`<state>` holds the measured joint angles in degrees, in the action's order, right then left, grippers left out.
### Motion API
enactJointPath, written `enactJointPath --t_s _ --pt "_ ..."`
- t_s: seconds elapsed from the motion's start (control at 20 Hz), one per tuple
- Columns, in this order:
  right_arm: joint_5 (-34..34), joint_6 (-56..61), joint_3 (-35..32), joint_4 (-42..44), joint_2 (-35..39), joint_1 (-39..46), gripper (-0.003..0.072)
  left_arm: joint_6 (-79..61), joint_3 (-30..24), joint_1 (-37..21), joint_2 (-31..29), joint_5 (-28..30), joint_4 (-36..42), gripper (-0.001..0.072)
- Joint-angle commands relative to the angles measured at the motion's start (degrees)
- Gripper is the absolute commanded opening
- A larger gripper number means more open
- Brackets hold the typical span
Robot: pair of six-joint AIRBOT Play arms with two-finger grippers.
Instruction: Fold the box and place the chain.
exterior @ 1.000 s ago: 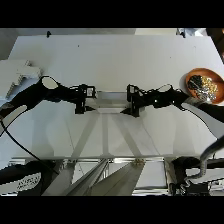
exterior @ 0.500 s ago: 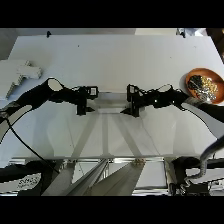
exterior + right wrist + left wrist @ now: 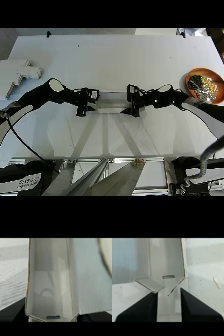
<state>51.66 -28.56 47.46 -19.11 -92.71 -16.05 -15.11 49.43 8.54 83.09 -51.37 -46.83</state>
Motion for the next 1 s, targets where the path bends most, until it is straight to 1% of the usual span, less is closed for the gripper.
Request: enactJointPath --t_s 0.0,0.4,0.6,0.75,0.9,0.95 --pt "0.02 0.0 0.02 0.02 0.04 -0.02 0.0515 -1.66 0.0 0.24 0.04 2.03 0.94 0.0206" --pt "0.02 0.0 0.02 0.02 0.04 -0.02 0.0515 -1.64 0.0 0.26 0.04 2.69 1.31 0.0195" --pt "0.02 0.0 0.02 0.02 0.04 -0.02 0.0515 -2.21 0.0 0.26 0.04 0.72 4.55 0.0195" --pt "0.02 0.0 0.02 0.02 0.04 -0.02 0.0515 -7.02 0.0 0.26 0.04 -1.55 7.17 0.0194" --pt "0.02 0.0 0.02 0.02 0.04 -0.02 0.0515 -8.04 0.0 0.26 0.04 -1.49 9.01 0.0191" --pt "0.02 0.0 0.02 0.02 0.04 -0.02 0.0515 -8.04 0.0 0.26 0.07 -1.4 9.01 0.0123"
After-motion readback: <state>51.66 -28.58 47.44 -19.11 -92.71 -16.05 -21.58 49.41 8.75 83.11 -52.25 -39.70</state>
